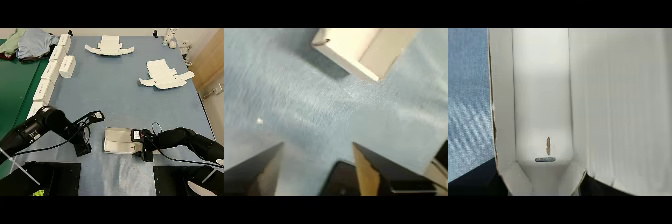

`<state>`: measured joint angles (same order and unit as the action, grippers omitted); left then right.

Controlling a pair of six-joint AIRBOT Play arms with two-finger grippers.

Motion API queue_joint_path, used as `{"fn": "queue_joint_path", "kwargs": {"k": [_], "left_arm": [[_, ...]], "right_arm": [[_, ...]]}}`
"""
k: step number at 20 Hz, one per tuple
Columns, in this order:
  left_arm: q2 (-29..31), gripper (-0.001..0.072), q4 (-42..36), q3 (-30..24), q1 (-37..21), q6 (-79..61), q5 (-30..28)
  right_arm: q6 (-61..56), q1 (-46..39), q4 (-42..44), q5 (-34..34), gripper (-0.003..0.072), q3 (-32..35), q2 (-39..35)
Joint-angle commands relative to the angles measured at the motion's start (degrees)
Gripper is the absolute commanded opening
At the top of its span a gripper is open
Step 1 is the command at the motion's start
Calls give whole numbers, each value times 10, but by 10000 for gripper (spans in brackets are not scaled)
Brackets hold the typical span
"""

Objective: Fold the box.

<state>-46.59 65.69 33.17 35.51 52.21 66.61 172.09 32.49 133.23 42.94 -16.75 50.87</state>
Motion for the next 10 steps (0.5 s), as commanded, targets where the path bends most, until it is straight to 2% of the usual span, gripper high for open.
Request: {"fn": "queue_joint_path", "kwargs": {"k": [1,3,4,8,10], "left_arm": [[25,694,-102,-77,-53,-304,-128],[24,694,-168,-108,-42,-412,-222],[21,694,-199,-118,-33,-460,-248],[-40,694,-273,-123,5,-559,-277],[-67,694,-283,-122,9,-561,-301]], "right_arm": [[0,0,0,0,507,0,0],[0,0,-1,0,507,0,0],[0,0,-2,0,508,0,0],[0,0,-2,0,508,0,0],[0,0,-2,0,508,0,0]]}}
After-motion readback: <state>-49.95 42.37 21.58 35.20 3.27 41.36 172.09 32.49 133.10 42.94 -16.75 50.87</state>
